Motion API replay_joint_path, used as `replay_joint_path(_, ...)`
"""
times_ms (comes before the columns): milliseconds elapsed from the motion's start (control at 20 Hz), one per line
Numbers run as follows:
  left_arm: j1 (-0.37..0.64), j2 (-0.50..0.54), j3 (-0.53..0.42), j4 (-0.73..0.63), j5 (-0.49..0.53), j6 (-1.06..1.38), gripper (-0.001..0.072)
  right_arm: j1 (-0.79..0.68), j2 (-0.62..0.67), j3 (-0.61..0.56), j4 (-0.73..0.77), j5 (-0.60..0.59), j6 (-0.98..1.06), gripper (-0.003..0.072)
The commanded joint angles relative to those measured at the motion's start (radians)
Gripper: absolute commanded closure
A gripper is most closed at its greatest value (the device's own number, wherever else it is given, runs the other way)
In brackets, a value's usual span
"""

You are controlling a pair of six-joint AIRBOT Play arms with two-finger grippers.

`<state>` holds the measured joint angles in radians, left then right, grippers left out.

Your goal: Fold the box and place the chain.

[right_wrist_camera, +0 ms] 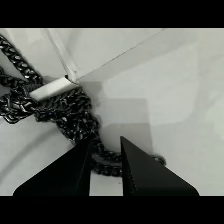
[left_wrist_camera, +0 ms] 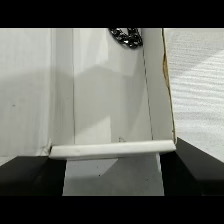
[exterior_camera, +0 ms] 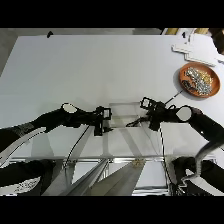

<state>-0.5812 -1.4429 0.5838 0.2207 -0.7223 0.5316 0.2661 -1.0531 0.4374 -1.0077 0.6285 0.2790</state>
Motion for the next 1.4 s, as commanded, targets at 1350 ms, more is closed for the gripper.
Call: replay_joint_path(1350, 0.0, 0.0, 0.0, 0.0, 0.0, 0.0, 0.0696, 0.0, 0.254, 0.0, 0.037, 0.103, 0.063, 0.0672)
